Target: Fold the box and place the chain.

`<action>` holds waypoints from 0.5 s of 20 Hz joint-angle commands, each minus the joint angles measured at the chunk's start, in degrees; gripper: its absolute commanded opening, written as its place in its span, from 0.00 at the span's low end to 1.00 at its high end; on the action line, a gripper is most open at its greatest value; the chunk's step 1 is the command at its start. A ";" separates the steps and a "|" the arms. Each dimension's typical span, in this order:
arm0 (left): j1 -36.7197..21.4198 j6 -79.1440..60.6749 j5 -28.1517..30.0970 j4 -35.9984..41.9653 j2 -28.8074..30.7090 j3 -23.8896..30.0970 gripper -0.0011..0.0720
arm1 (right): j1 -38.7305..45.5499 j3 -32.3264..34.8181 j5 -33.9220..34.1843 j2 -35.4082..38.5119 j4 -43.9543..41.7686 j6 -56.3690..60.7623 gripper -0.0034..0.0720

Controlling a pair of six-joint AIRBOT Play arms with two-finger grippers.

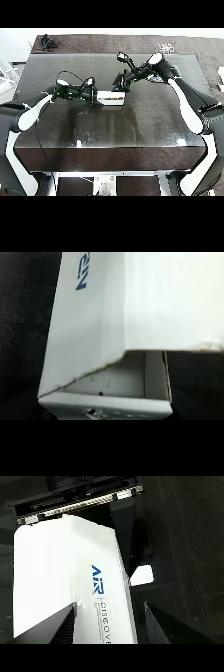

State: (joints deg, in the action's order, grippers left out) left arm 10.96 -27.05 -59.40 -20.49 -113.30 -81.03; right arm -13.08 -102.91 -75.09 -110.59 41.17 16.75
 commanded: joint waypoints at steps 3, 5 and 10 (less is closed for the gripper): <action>-0.04 0.00 0.00 0.00 0.04 0.02 0.75 | -0.04 -0.04 -6.32 1.11 -0.26 -0.28 0.74; -0.04 -0.02 0.00 0.00 0.04 0.02 0.75 | -0.04 -0.04 -8.96 1.51 -0.63 -0.31 0.74; -0.04 0.00 0.00 -0.02 0.04 0.02 0.75 | 0.07 2.93 -1.79 1.09 -0.57 -0.37 0.74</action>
